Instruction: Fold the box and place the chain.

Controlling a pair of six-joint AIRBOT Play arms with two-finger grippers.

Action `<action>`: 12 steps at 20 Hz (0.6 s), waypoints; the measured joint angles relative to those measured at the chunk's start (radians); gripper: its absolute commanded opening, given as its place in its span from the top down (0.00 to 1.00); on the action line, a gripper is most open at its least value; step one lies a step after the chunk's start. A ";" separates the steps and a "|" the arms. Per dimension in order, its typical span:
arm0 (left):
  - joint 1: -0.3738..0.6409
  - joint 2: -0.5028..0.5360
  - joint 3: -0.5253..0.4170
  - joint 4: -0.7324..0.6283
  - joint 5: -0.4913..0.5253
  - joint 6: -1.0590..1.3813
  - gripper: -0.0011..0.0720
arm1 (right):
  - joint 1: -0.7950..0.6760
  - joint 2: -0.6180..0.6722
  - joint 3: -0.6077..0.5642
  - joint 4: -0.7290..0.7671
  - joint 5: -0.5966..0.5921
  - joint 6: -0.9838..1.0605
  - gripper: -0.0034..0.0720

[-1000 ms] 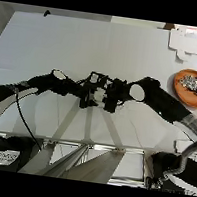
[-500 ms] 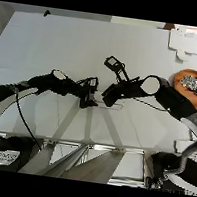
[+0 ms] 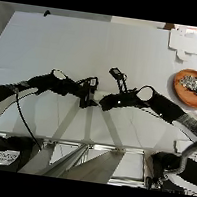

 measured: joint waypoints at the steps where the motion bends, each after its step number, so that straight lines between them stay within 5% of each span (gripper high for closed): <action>1: 0.000 0.000 0.000 0.000 -0.001 0.000 0.61 | 0.000 0.004 -0.002 0.002 -0.002 0.000 0.95; 12: 0.000 0.000 0.000 0.001 -0.003 0.001 0.61 | 0.000 0.029 -0.007 0.122 -0.082 0.004 0.96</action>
